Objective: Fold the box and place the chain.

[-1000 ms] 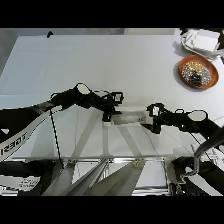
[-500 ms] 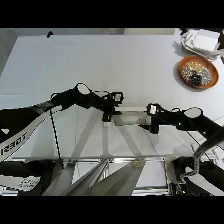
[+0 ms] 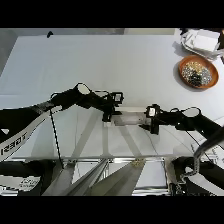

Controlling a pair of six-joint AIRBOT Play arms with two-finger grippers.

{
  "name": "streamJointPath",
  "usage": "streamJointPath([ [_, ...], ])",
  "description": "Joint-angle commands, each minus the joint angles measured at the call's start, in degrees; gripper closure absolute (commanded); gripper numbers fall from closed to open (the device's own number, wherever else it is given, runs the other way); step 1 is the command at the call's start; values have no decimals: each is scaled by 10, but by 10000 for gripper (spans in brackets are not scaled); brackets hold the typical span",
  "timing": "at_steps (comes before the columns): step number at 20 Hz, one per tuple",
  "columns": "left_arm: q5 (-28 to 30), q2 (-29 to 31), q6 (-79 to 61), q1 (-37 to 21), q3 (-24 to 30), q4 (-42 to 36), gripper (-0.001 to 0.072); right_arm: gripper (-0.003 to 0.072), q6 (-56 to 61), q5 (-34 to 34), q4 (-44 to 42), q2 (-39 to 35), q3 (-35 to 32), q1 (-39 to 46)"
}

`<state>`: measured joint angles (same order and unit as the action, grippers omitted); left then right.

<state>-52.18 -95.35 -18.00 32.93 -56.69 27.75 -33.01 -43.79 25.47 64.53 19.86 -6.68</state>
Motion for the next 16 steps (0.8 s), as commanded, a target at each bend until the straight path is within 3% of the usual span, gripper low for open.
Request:
streamJointPath([
  [1, 1, 0, 0, 0, 0, 0, 697, 75, -16, -4, -10, 13, 1, 0],
  [12, 1, 0, 0, 0, 0, 0, 697, 82, -20, -50, -20, 74, 33, 0],
  [14, 1, 0, 0, 0, 0, 0, 697, 151, -20, -50, -20, 76, 33, 0],
  [16, 1, 0, 0, 0, 0, 0, 697, 162, -20, -48, -19, 77, 33, 0],
])
